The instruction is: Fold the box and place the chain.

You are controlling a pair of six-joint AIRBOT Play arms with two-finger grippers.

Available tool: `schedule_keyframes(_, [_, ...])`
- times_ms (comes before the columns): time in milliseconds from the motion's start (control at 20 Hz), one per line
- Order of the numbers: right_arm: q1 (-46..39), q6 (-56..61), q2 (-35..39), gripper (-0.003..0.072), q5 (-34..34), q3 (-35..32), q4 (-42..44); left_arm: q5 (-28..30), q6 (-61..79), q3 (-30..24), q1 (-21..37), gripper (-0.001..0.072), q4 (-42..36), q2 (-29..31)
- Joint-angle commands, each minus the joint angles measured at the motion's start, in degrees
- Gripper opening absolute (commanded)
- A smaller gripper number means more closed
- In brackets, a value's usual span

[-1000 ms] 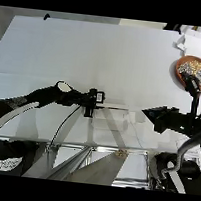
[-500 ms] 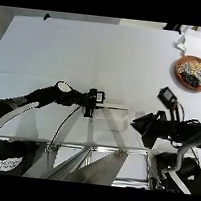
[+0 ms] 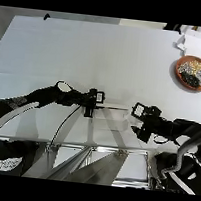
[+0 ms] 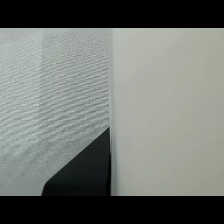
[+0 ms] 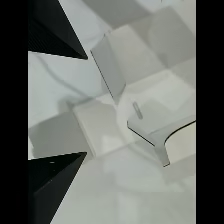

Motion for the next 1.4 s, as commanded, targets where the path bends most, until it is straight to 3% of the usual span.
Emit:
schedule_keyframes(0, [0.37,-8.31,-0.33,0.0644,-11.26,-6.71,-0.35,0.0,0.02,0.07,-0.04,0.0012,0.0,-0.02])
schedule_keyframes(100, [0.46,-10.6,-0.33,0.0649,-12.85,-10.4,1.42,0.0,0.04,0.07,-0.04,0.0012,0.0,-0.02])
schedule_keyframes(150, [1.2,-12.44,-0.33,0.0706,-13.88,-11.85,1.7,-0.02,0.02,0.07,-0.04,0.0012,0.0,-0.02])
schedule_keyframes(400, [10.54,-16.02,-0.33,0.0705,-21.92,-13.55,2.34,-0.02,0.04,0.07,-0.04,0.0012,0.0,-0.02])
schedule_keyframes(550, [14.88,-16.0,-0.35,0.0704,-23.26,-13.57,2.32,0.0,0.02,0.07,-0.04,0.0012,0.0,-0.02])
schedule_keyframes(800, [15.37,-7.96,-2.69,0.0702,-25.53,-14.6,2.36,-0.02,0.02,0.07,-0.04,0.0012,0.0,-0.02])
schedule_keyframes(1100, [15.34,-8.02,-6.67,0.0702,-33.24,-14.36,2.8,0.0,0.02,0.07,-0.04,0.0012,0.0,-0.02])
schedule_keyframes(1350, [15.21,-12.68,-6.64,0.0698,-33.27,-12.55,5.86,0.0,0.02,0.07,-0.04,0.0012,0.0,-0.02])
